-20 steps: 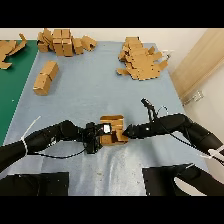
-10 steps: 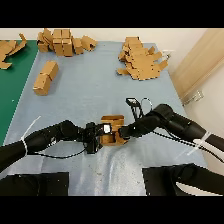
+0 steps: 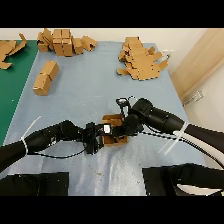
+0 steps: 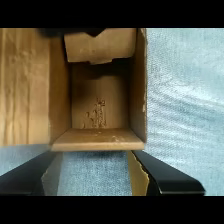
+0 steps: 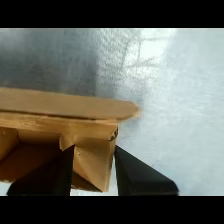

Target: Fold the box.

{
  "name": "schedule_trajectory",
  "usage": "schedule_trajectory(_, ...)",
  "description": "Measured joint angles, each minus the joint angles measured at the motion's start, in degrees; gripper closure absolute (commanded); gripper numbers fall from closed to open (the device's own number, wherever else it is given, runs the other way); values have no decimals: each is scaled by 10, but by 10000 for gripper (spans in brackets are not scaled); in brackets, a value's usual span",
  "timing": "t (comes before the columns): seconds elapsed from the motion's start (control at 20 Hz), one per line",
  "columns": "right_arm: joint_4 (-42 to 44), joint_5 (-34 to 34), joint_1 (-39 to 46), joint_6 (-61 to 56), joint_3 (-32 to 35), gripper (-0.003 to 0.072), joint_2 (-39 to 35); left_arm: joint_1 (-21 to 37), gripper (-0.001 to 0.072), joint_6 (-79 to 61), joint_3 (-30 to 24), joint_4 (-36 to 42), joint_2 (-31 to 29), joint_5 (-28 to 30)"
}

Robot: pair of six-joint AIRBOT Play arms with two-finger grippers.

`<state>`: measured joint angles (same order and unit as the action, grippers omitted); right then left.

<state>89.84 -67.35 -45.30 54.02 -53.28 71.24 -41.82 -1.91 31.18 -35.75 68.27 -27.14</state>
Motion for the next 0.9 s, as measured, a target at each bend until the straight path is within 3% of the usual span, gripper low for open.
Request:
schedule_trajectory(0.35,-9,-6,-18,-35,-18,321,18,0,147,0,0,0,0,0)
schedule_trajectory(0.5,-12,-6,-25,-46,-19,397,19,0,147,0,0,0,0,0)
schedule_trajectory(0.9,-12,-6,-30,-58,-20,401,20,0,147,0,0,0,0,0)
